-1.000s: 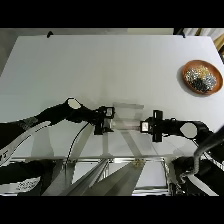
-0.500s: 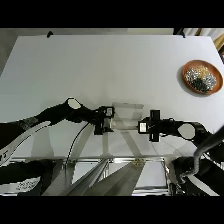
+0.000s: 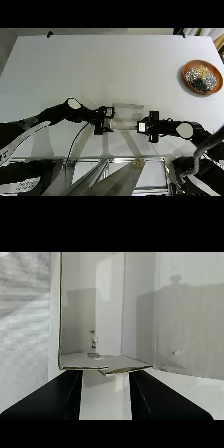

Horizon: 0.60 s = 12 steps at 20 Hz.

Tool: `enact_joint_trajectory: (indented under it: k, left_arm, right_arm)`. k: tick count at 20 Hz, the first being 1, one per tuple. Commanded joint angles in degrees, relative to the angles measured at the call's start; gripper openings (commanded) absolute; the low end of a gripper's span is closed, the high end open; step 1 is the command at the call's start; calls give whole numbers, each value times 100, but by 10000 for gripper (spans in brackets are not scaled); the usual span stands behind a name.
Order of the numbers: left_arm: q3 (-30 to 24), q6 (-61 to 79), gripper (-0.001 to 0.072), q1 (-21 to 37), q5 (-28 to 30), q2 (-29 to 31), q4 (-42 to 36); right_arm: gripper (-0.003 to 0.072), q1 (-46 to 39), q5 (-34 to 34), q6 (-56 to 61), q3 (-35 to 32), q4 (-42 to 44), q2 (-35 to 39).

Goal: Fold the box and place the chain.

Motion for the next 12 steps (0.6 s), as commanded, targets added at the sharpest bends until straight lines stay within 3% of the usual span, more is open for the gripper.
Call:
enact_joint_trajectory:
  k: [1, 6, 12]
  left_arm:
    - [0, -2, 31, 4, 2, -2, 2]
    - [0, -2, 31, 4, 2, -2, 2]
    - [0, -2, 31, 4, 2, -2, 2]
  right_arm:
    - [316, 4, -83, 118, -2, -2, -28]
    - [222, 4, -15, 168, -2, 151, -28]
    - [232, 2, 81, 990, -2, -323, -26]
